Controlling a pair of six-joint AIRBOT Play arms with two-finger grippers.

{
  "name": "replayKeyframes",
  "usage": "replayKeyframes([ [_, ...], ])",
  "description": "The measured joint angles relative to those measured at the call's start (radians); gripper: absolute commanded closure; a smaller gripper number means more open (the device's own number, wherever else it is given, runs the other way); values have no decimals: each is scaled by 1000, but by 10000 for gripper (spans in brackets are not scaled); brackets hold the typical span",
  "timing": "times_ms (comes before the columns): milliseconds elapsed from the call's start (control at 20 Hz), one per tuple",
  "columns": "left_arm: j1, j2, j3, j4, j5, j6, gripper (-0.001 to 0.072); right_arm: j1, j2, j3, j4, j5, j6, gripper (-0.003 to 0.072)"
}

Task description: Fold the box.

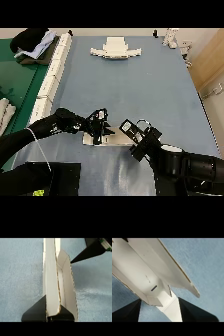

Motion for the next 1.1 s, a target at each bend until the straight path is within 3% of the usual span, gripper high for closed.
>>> replayKeyframes([
  [300,0,0,0,0,0,0,696,-267,62,-22,265,138,-528,-27],
  [500,0,0,0,0,0,0,696,-496,88,-61,650,216,-1112,-26],
  [700,0,0,0,0,0,0,696,-694,84,-85,989,211,-1590,-27],
  [850,0,0,0,0,0,0,696,-768,50,-91,1120,190,-1785,-27],
  [1100,0,0,0,0,0,0,696,-803,-27,-94,1193,175,-1889,-26],
])
